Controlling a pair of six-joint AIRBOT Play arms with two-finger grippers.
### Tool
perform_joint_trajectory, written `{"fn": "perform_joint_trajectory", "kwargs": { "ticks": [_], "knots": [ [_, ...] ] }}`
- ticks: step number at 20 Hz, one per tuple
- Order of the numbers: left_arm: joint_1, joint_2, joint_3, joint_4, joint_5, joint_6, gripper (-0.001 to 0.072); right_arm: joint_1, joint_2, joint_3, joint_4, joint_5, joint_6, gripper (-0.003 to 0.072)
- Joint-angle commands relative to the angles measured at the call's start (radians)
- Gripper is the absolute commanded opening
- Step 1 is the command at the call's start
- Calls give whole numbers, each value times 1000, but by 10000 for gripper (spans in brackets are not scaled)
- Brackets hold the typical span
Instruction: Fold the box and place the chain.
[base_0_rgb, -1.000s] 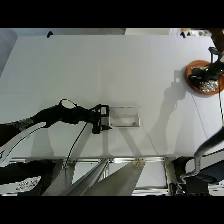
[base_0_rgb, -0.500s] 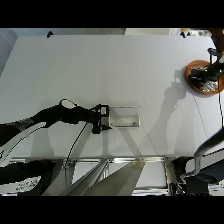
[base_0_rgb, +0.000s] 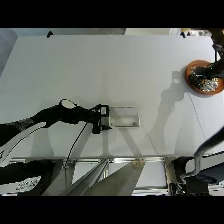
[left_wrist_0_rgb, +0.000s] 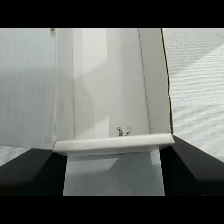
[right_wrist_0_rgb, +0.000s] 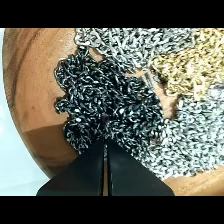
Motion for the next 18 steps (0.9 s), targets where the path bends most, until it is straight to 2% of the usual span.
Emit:
{"fn": "perform_joint_trajectory", "kwargs": {
  "ticks": [1, 4, 7, 12, 18],
  "knots": [
    [0, 1, 1, 0, 0, 0, 152, 0, 17, 0, -2, 41, -11, 17],
    [0, 1, 1, 0, 0, 0, 152, 0, 100, 0, 14, 106, -50, 17],
    [0, 1, 1, 0, 0, 0, 152, 0, 261, 0, 160, 240, -96, 17],
    [0, 1, 1, 0, 0, 0, 152, 27, 504, 0, 286, 303, -96, 17],
    [0, 1, 1, 0, 0, 0, 152, 192, 633, -2, 410, 403, -92, 17]
  ]
}}
